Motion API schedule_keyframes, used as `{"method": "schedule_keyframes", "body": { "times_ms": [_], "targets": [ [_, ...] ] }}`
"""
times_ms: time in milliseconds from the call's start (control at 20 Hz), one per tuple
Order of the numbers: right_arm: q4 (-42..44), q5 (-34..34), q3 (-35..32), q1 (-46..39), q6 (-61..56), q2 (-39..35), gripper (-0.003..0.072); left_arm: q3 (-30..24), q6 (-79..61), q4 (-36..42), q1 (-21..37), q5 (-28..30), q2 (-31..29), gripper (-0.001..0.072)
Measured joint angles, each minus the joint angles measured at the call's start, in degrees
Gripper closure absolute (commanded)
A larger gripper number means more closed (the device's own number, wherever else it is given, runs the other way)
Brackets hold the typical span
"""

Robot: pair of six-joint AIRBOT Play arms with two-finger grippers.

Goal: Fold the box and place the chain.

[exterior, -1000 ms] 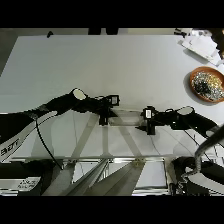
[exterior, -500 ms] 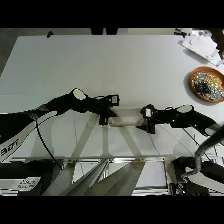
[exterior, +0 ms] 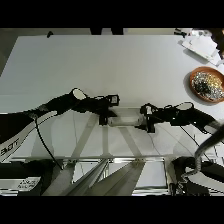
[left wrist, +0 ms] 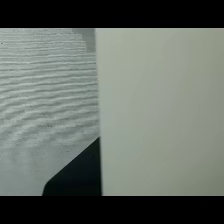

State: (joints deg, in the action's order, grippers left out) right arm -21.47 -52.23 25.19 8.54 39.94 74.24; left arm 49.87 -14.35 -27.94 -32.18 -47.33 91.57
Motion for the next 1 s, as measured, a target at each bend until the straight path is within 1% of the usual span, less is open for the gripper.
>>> {"method": "schedule_keyframes", "body": {
  "times_ms": [50, 250, 700, 1000],
  "targets": [
    [-0.5, -0.5, 0.0, 0.0, -0.2, 0.0, -0.0015, 0.0, 0.0, 0.0, 0.0, 0.0, 0.0, 0.0697],
    [-2.1, -2.0, 0.0, -0.3, -0.5, 0.0, -0.0026, 0.0, 0.0, 0.0, 0.0, 0.0, 0.0, 0.0697],
    [-2.3, -2.1, 0.0, -2.3, 0.3, -0.3, -0.0028, 0.0, 0.0, 0.1, 0.0, 0.3, 0.0, 0.0697],
    [-2.1, -2.5, 1.2, -2.8, 0.3, -0.4, -0.0025, 0.0, 0.2, 0.1, 0.0, 0.3, 0.0, 0.0697]
  ]
}}
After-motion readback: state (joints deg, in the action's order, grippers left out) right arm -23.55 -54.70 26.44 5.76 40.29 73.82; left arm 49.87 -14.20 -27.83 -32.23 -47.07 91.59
